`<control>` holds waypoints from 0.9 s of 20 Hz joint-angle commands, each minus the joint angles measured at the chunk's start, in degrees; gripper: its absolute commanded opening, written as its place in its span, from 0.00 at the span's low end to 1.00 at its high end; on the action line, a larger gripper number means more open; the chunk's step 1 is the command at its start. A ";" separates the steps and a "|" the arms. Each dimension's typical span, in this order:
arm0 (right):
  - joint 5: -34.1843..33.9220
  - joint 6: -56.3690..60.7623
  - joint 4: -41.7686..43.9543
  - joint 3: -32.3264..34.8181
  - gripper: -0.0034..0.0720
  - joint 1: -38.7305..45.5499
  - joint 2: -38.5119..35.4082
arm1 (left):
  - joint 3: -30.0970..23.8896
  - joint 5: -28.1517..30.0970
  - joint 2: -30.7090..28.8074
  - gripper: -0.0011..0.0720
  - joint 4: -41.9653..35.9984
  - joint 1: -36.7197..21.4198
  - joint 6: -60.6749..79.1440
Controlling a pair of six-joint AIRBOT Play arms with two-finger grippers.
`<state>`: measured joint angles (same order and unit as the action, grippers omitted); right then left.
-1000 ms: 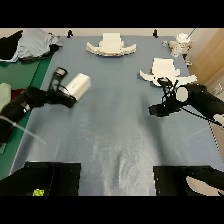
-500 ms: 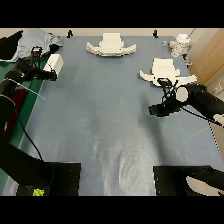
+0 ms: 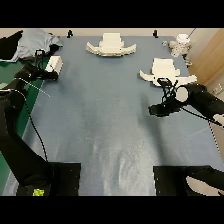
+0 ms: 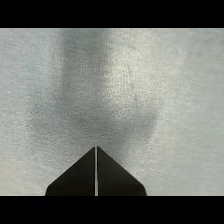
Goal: Fold the box.
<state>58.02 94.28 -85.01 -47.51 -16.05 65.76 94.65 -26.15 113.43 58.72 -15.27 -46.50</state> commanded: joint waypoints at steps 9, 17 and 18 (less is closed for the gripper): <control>0.00 0.02 -0.02 -0.04 0.07 0.02 0.00 | 0.59 2.16 0.92 0.65 -1.09 -0.07 0.39; 0.00 0.02 -0.02 -0.04 0.07 0.02 0.00 | 0.59 1.95 0.92 0.96 -1.03 -0.09 0.39; 0.00 0.02 -0.02 -0.04 0.07 0.02 0.00 | 0.59 1.60 0.90 0.96 -0.98 -0.15 0.39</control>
<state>58.02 94.28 -84.99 -47.51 -16.05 65.76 95.22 -24.18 114.32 57.69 -15.33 -46.11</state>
